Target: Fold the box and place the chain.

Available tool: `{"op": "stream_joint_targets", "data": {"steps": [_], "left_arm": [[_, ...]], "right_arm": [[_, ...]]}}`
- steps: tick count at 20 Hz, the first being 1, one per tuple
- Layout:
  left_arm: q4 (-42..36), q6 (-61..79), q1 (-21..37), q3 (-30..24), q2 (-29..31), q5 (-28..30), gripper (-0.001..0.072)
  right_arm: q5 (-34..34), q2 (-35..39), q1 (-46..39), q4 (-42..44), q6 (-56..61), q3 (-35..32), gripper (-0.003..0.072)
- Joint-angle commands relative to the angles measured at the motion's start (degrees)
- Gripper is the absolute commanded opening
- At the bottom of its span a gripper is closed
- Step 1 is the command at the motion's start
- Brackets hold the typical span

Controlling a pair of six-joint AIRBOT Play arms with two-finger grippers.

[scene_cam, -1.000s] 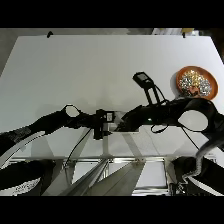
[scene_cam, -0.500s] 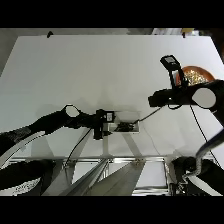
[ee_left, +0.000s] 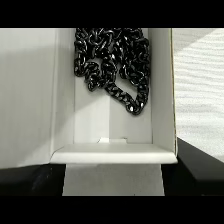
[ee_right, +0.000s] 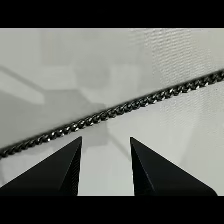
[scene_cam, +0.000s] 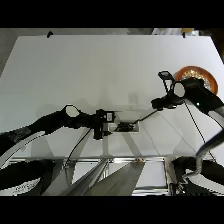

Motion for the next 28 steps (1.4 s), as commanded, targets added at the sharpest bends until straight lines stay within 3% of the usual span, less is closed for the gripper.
{"op": "stream_joint_targets", "data": {"steps": [1, 2, 11, 12, 15, 20, 27, 28], "left_arm": [[0.0, 0.0, 0.0, 0.0, 0.0, 0.0, 0.0205], [0.0, 0.0, 0.0, 0.0, 0.0, 0.0, 0.0205], [0.0, 0.0, 0.0, 0.0, 0.0, 0.0, 0.0205], [0.0, 0.0, 0.0, 0.0, 0.0, 0.0, 0.0205], [0.0, 0.0, 0.0, 0.0, 0.0, 0.0, 0.0205], [0.0, 0.0, 0.0, 0.0, 0.0, 0.0, 0.0205], [0.0, 0.0, 0.0, 0.0, 0.0, 0.0, 0.0205], [0.0, 0.0, 0.0, 0.0, 0.0, 0.0, 0.0205]], "right_arm": [[-0.4, -2.5, -0.2, -0.8, 1.7, -0.2, 0.0362], [-0.5, -2.6, -0.2, -0.9, 1.7, -0.2, 0.0416], [-1.0, -6.5, -0.2, -0.8, 4.5, -0.2, 0.0394], [-0.7, -6.9, -0.2, -0.8, 4.5, -0.2, 0.0361], [0.5, -6.8, -0.2, -0.8, 4.2, -0.2, 0.0145], [1.8, -1.7, -0.2, -0.8, 1.6, -0.2, 0.0020], [1.6, 4.6, -0.2, -0.7, 1.4, -0.2, 0.0024], [1.3, 4.5, -0.2, -0.7, 1.4, -0.5, 0.0115]]}}
